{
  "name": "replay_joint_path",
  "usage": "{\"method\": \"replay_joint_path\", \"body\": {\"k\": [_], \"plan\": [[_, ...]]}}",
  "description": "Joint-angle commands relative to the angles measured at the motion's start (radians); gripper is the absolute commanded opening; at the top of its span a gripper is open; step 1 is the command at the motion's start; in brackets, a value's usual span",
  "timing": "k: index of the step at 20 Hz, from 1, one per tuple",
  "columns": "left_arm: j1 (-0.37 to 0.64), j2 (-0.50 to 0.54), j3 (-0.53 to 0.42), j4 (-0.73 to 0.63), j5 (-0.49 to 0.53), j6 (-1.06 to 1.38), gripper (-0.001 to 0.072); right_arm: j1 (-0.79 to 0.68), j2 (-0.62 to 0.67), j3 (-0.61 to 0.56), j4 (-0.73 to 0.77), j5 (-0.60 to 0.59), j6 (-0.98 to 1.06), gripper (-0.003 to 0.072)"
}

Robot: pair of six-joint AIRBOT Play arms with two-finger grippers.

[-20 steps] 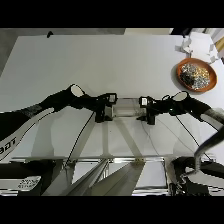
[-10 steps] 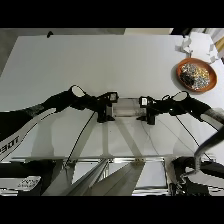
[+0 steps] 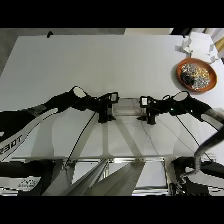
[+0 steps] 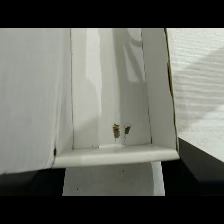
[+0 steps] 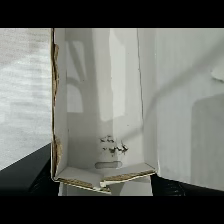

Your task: Fold the box and place the chain.

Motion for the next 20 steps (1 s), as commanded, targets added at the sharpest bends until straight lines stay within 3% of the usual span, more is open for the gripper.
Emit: {"method": "replay_joint_path", "body": {"k": [1, 17, 20], "plan": [[-0.002, -0.001, -0.001, 0.003, 0.000, -0.002, 0.0207, 0.001, 0.000, 0.000, 0.001, 0.000, 0.000, 0.0457], [-0.002, -0.001, -0.001, 0.003, 0.000, -0.002, 0.0207, 0.000, 0.002, 0.000, 0.014, 0.033, 0.030, 0.0462], [-0.002, -0.001, -0.001, 0.003, 0.000, -0.002, 0.0207, -0.012, 0.024, 0.000, 0.016, 0.070, 0.035, 0.0650]]}}
